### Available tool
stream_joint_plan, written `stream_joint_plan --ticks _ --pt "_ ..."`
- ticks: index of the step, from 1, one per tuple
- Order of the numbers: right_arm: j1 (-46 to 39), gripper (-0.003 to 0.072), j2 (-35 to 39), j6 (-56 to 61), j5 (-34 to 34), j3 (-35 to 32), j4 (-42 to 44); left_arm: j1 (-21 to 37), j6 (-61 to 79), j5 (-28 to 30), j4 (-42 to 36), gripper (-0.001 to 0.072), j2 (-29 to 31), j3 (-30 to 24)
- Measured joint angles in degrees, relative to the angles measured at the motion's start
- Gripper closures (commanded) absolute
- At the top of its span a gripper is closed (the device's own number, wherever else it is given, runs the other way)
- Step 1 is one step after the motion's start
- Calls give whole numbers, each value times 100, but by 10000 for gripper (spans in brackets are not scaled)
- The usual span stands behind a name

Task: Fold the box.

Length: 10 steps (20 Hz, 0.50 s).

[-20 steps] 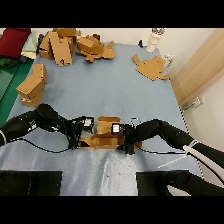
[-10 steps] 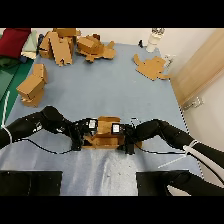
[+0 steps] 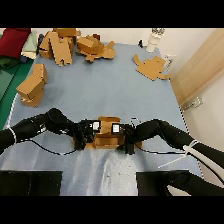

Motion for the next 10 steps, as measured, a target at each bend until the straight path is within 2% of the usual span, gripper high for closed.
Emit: stream_joint_plan --ticks 10 --pt "0 165 0 -2 -4 0 -2 -271 -4 160 -264 574 -17 28"
